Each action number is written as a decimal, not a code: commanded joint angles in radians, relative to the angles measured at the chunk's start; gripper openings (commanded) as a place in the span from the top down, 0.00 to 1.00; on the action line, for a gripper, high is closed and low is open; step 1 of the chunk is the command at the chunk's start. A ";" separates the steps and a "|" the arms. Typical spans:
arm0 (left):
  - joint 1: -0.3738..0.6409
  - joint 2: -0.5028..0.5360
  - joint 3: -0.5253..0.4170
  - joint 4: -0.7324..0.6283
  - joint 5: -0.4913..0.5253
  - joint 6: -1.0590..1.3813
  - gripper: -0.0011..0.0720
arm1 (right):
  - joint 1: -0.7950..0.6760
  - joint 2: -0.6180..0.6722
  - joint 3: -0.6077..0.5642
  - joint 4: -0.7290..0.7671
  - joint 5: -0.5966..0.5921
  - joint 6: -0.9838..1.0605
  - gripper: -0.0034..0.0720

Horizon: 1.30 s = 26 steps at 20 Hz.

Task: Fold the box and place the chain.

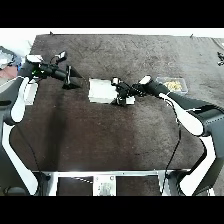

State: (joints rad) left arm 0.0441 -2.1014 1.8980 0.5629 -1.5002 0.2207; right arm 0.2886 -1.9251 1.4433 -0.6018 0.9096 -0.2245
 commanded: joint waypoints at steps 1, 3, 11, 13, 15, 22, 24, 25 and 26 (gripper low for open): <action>-0.005 -0.035 0.000 0.030 -0.069 0.161 0.04 | 0.001 0.000 0.000 0.000 0.000 0.000 0.16; -0.027 -0.047 0.000 0.049 -0.072 0.161 0.04 | 0.001 0.000 0.000 0.000 0.000 0.000 0.16; -0.093 -0.076 -0.003 0.069 -0.035 0.093 0.04 | 0.001 0.000 0.000 0.000 0.000 0.000 0.16; -0.108 -0.076 -0.003 0.117 -0.046 0.093 0.04 | 0.001 0.000 0.000 0.000 0.000 0.000 0.16; -0.111 -0.076 -0.003 0.137 -0.046 0.069 0.00 | 0.001 0.000 0.000 0.000 0.000 0.000 0.16; -0.112 -0.076 -0.003 0.087 -0.026 0.018 0.00 | 0.001 0.000 0.000 0.000 0.000 0.000 0.16; -0.114 -0.077 -0.003 0.087 -0.021 0.013 0.00 | 0.001 0.000 0.000 0.000 0.000 0.000 0.16; -0.119 -0.078 -0.004 0.088 -0.009 0.013 0.00 | 0.001 0.000 0.000 0.000 0.000 0.000 0.16; -0.126 -0.079 -0.003 0.088 0.014 0.015 0.00 | 0.001 0.000 0.000 0.000 0.000 0.000 0.16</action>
State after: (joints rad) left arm -0.0731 -2.1784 1.8946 0.6518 -1.5234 0.2489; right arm 0.2886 -1.9251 1.4433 -0.6018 0.9092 -0.2245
